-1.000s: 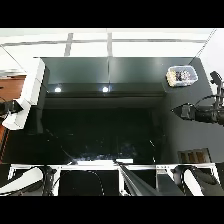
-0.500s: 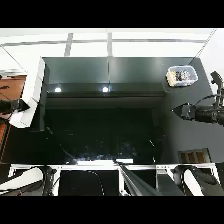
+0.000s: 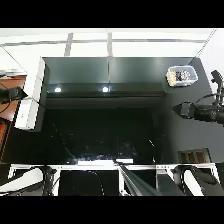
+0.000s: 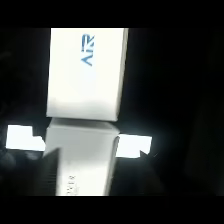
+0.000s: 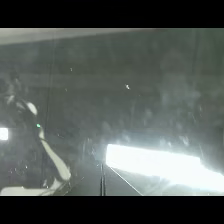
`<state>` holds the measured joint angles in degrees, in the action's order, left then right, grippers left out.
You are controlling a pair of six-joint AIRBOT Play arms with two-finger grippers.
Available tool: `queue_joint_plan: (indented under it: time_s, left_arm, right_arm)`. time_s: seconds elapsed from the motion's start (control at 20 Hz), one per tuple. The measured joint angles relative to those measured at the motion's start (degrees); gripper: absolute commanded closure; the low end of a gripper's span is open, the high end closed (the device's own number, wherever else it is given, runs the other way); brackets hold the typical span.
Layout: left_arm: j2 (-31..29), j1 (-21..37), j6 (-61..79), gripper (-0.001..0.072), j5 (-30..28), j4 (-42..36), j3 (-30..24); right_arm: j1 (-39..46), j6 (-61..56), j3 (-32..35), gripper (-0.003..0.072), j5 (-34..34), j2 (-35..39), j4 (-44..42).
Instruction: Fold the box and place the chain.
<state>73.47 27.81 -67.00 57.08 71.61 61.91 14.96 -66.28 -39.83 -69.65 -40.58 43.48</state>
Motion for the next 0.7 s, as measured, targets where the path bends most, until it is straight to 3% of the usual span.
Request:
queue_joint_plan:
  time_s: [0.05,0.1,0.25,0.4,0.55,0.7]
  left_arm:
    - [-0.8,-1.1,-2.5,0.0672,-0.8,-0.5,-0.1]
    - [-2.1,-2.7,-4.5,0.0685,-2.0,-1.5,-0.9]
    - [-8.1,-9.3,-6.1,0.0685,-8.6,-5.3,-6.9]
    - [-15.7,-18.0,-4.4,0.0684,-18.6,-7.5,-17.3]
    - [-21.6,-24.8,-0.2,0.0684,-26.4,-8.2,-26.3]
    - [-24.5,-27.7,2.7,0.0684,-30.1,-8.6,-30.0]
  right_arm:
    - [-1.7,0.0,0.0,0.0676,2.0,0.0,-0.1]
    - [-4.2,0.0,0.0,0.0676,4.9,-0.2,-0.1]
    - [-13.2,0.0,0.0,0.0677,15.9,-1.6,1.6]
    - [-22.0,0.0,0.0,0.0676,27.4,-6.1,7.9]
    - [-26.3,0.0,0.0,0.0677,34.4,-13.4,15.0]
    - [-25.9,-2.8,0.1,0.0676,38.2,-20.3,18.6]
